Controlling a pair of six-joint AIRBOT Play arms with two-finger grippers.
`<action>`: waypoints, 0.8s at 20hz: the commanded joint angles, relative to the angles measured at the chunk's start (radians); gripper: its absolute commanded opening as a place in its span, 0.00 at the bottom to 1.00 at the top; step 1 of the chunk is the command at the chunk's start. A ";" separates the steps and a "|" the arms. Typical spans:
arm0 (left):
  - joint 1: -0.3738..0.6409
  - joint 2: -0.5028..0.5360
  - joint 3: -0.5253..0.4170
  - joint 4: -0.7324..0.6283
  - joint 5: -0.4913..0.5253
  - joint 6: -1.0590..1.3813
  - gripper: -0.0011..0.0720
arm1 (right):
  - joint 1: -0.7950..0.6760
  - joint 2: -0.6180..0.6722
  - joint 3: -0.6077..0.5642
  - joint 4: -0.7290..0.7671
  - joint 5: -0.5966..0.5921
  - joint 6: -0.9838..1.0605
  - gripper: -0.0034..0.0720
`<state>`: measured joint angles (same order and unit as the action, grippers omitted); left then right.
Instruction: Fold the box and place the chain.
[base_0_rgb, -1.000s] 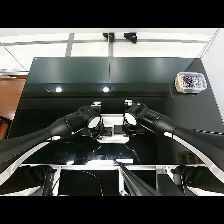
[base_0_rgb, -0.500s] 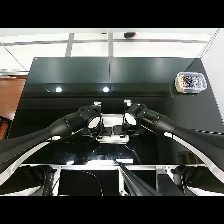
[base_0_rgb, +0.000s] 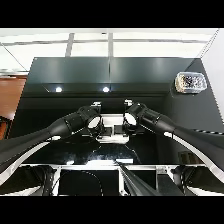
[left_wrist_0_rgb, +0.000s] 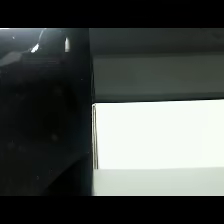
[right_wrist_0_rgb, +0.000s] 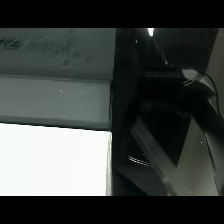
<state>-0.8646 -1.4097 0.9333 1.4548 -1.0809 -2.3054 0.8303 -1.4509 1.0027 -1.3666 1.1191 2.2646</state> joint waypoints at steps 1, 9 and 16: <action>0.000 0.000 0.001 -0.002 -0.003 -0.003 0.05 | 0.001 -0.001 0.001 0.001 -0.011 0.001 0.50; 0.000 0.000 0.001 -0.001 -0.001 -0.003 0.05 | -0.003 0.242 0.001 -0.088 0.098 -0.158 0.61; 0.000 0.000 0.001 -0.001 -0.001 -0.003 0.05 | -0.214 0.672 -0.012 -0.795 0.274 -0.153 0.61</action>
<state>-0.8646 -1.4097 0.9333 1.4536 -1.0824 -2.3074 0.7128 -0.9142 0.9985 -1.7863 1.3388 2.1124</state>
